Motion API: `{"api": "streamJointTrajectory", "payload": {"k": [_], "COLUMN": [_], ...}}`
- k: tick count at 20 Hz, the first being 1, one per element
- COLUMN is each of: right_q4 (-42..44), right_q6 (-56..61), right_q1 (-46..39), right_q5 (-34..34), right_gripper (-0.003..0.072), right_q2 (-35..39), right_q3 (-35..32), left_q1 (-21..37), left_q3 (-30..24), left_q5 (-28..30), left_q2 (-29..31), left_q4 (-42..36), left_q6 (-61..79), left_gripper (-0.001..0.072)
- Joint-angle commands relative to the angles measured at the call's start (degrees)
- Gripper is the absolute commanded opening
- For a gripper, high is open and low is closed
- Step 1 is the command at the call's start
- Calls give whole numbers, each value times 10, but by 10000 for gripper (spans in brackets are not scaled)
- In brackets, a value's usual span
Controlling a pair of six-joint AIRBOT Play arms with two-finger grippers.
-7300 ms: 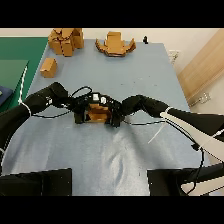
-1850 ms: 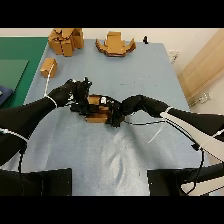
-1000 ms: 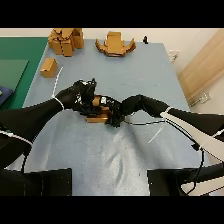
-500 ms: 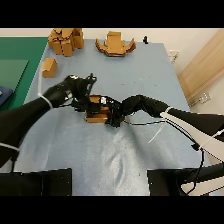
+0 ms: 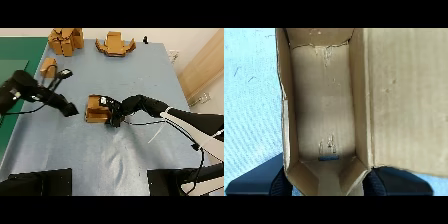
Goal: Fold the box.
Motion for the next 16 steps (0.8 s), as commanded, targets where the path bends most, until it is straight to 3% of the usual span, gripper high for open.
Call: {"api": "streamJointTrajectory", "payload": {"k": [1, 3, 8, 11, 16], "right_q4": [0, 0, 1, 3, 5], "right_q6": [0, 0, 0, 0, 0], "right_q1": [0, 1, 1, 1, 1], "right_q5": [-2, -2, -3, -3, -3], "right_gripper": [51, 51, 50, 51, 51], "right_q2": [0, 0, 0, 0, 0], "right_q3": [0, 0, 0, 0, 0], "left_q1": [84, 75, 4, -29, -61], "left_q3": [-16, -16, 3, 4, 4], "left_q5": [-40, -22, 3, 47, 71], "left_q2": [-14, -53, -157, -171, -171], "left_q4": [-47, -74, -73, -73, -74], "left_q6": [342, 476, 537, 539, 539], "left_gripper": [688, 689, 697, 697, 696]}}
